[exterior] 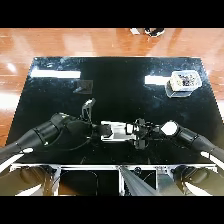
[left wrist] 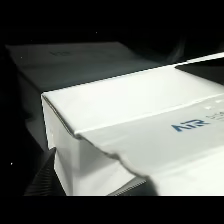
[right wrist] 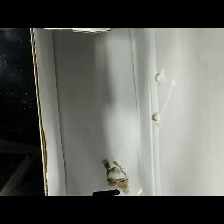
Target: Fold the box and place the chain.
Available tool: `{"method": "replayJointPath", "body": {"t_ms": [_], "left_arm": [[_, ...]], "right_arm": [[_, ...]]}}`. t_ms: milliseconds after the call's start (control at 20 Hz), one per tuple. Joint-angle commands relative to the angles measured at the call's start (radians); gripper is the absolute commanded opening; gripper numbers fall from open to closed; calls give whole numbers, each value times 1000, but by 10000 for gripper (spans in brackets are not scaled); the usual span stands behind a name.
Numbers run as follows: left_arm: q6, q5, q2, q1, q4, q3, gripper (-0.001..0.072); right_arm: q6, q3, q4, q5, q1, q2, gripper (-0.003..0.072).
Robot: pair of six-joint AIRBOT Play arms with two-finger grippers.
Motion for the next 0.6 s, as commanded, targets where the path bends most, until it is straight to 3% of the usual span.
{"method": "replayJointPath", "body": {"t_ms": [0, 100, 300, 550], "left_arm": [[-389, 98, 0, -125, 402, 74, 638], [-451, 138, 0, -156, 469, 83, 638], [-455, 168, -37, -158, 459, 100, 634], [-394, 256, -170, -158, 475, 224, 619]], "right_arm": [[6, 0, 0, 0, 1, 0, 498], [6, 0, 0, 0, 1, 0, 498], [6, 0, 0, 0, 1, 0, 498], [7, 0, 0, 1, 1, 0, 499]]}}
